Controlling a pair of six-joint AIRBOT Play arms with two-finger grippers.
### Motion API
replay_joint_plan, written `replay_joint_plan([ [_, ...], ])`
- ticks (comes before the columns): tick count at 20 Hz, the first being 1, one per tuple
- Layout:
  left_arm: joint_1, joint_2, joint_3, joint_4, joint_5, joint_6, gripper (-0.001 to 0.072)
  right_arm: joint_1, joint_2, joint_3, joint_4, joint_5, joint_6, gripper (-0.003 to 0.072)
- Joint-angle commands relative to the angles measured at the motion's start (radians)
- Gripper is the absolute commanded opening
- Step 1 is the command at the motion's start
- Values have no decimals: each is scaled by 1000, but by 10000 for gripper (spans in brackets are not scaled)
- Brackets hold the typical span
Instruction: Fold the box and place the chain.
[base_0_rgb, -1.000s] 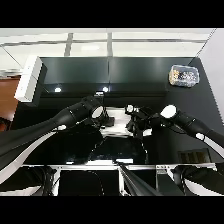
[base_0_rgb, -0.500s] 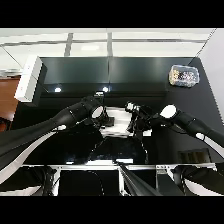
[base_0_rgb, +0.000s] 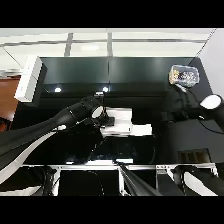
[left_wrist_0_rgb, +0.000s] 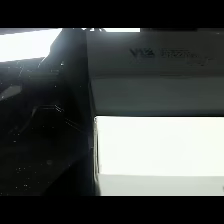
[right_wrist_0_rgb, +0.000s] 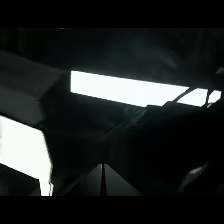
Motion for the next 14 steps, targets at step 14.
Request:
replay_joint_plan([
  [14, 0, 0, 1, 0, -2, 2, 26, 175, -242, -75, 522, 70, -260, 16],
])
